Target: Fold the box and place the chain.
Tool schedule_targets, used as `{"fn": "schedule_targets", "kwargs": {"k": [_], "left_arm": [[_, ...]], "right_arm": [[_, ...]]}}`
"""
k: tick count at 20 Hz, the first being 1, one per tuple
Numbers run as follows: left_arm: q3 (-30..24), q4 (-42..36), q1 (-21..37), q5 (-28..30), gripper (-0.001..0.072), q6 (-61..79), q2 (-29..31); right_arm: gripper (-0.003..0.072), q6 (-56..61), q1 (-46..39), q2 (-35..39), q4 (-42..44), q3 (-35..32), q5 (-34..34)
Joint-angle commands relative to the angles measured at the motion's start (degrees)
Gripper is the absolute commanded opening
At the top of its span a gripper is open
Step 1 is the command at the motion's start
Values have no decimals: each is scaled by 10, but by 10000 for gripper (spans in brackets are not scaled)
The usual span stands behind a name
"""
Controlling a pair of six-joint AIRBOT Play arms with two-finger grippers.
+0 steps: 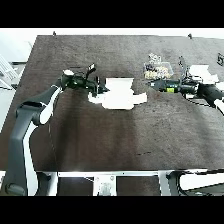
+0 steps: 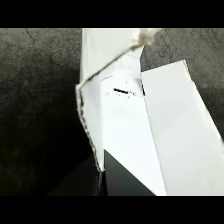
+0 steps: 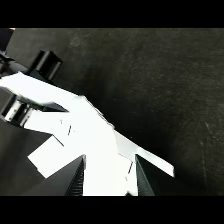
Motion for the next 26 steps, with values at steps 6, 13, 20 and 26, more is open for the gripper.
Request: {"fn": "schedule_targets", "kwargs": {"k": [6,13,20,26], "left_arm": [[-54,-23,0,31,13,66,17],[-76,-36,3,50,13,62,23],[-82,-28,3,41,14,91,22],[-82,-14,3,28,18,77,22]], "right_arm": [[380,-22,9,0,1,-1,-4],[381,-40,15,0,1,-1,-14],[401,-70,36,0,1,-8,-14],[471,-198,61,3,1,-54,12]]}}
